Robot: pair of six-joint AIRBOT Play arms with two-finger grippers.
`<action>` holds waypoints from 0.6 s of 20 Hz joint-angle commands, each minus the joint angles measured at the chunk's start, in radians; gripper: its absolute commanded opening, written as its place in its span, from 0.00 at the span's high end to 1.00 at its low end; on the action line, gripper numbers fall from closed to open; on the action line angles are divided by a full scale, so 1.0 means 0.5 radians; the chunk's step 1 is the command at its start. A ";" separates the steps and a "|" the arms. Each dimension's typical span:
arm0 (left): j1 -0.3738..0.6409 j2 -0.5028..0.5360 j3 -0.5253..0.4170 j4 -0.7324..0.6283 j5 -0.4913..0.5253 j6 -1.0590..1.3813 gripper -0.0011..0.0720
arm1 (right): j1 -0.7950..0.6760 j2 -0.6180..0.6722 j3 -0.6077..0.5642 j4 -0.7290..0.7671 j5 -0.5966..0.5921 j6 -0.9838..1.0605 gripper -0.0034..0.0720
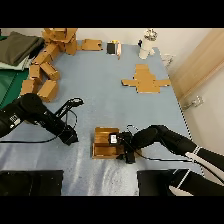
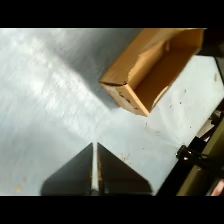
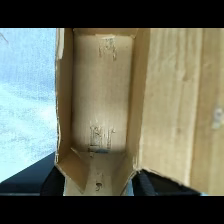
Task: Fold the box.
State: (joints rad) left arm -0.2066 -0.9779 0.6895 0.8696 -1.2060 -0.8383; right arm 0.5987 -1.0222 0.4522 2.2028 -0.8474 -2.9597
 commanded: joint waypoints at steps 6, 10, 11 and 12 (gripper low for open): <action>0.031 0.014 -0.213 -0.326 0.459 1.112 0.36 | 0.002 0.001 0.001 0.000 0.001 0.001 0.29; 0.002 0.014 -0.483 -0.755 0.754 1.984 0.06 | 0.002 0.000 0.001 0.001 0.000 0.001 0.29; 0.005 0.014 -0.574 -0.863 0.790 2.237 0.04 | 0.002 0.001 0.001 0.001 0.001 0.001 0.29; 0.004 0.013 -0.653 -0.925 0.775 2.434 0.04 | 0.002 0.001 0.001 0.000 0.000 0.001 0.29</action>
